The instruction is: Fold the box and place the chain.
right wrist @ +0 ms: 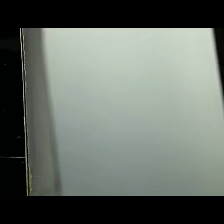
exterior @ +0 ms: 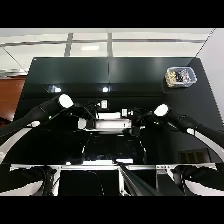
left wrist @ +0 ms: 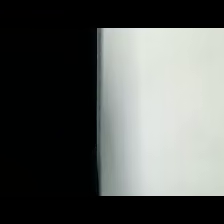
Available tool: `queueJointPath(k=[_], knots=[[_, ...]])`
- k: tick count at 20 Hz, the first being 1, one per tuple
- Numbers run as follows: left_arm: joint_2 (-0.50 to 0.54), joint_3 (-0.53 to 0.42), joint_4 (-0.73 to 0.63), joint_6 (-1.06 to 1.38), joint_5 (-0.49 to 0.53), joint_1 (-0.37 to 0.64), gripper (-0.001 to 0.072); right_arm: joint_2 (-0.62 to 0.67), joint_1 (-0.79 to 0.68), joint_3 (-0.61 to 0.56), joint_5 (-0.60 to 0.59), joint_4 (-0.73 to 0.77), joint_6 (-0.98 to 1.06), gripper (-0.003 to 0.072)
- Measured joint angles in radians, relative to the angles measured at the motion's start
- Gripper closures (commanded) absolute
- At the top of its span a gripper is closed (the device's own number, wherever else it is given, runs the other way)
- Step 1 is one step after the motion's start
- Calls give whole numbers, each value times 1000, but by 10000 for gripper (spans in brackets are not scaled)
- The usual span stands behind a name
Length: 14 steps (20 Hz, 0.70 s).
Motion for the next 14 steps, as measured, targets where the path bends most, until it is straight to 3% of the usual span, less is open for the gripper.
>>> queueJointPath(k=[2,3,4,9,10,14], knots=[[0,0,0,0,0,0,686,-1,0,1,-1,-5,5,-25],[0,0,0,0,0,0,686,-2,0,2,0,-8,8,93],[0,0,0,0,0,0,685,-2,0,2,4,-10,8,149],[0,0,0,0,0,0,685,-2,0,2,4,-16,11,152],[0,0,0,0,0,0,685,-2,0,2,5,-16,11,245],[0,0,0,0,-1,0,682,-2,0,2,5,-17,11,445]])
